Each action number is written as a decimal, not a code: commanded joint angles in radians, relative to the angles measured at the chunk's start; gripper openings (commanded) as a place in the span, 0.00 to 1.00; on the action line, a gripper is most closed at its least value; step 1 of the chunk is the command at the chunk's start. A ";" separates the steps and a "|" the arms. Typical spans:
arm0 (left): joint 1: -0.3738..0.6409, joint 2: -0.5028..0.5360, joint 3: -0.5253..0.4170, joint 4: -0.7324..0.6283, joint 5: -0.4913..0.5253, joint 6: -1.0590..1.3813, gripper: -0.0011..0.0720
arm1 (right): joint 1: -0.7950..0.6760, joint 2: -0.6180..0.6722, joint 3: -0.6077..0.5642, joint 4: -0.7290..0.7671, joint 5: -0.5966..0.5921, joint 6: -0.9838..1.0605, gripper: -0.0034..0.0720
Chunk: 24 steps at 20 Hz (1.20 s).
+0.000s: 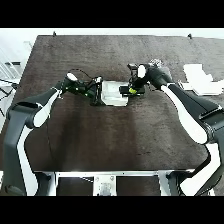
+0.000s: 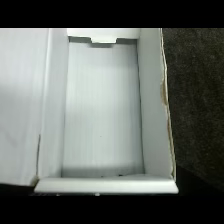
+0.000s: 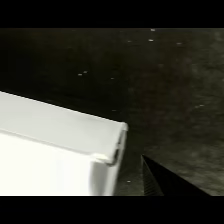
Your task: Fold the box and place the chain.
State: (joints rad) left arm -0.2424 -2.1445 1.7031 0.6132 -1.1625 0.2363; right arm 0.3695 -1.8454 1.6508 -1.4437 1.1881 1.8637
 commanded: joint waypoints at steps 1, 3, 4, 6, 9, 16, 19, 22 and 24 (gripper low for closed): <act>0.000 0.001 0.000 0.000 0.001 0.000 0.64 | 0.027 -0.023 0.031 -0.017 0.038 0.023 0.64; 0.000 0.001 0.000 0.000 0.000 0.000 0.64 | 0.031 -0.031 0.032 -0.045 0.040 0.072 0.61; 0.000 0.001 0.000 0.000 0.000 0.000 0.64 | 0.031 -0.033 0.032 -0.054 0.042 0.079 0.59; 0.000 0.001 0.000 0.000 0.000 0.000 0.64 | 0.031 -0.034 0.032 -0.058 0.044 0.079 0.59; 0.000 0.001 0.000 0.000 0.000 0.000 0.64 | 0.031 -0.043 0.032 -0.060 0.044 0.116 0.59; 0.000 0.001 0.000 0.000 0.000 0.000 0.64 | 0.034 -0.089 0.064 -0.061 0.088 0.225 0.45; 0.000 0.001 0.000 0.000 0.000 0.000 0.64 | 0.035 -0.090 0.101 -0.064 0.089 0.228 0.38; 0.000 0.001 0.000 0.000 0.000 0.000 0.64 | 0.035 -0.094 0.105 -0.064 0.089 0.231 0.25; 0.000 0.001 0.000 0.000 0.000 0.000 0.64 | 0.035 -0.095 0.104 -0.065 0.089 0.231 0.25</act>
State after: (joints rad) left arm -0.2424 -2.1445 1.7031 0.6128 -1.1625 0.2363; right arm 0.4038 -1.9373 1.7489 -1.5120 1.2781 2.0861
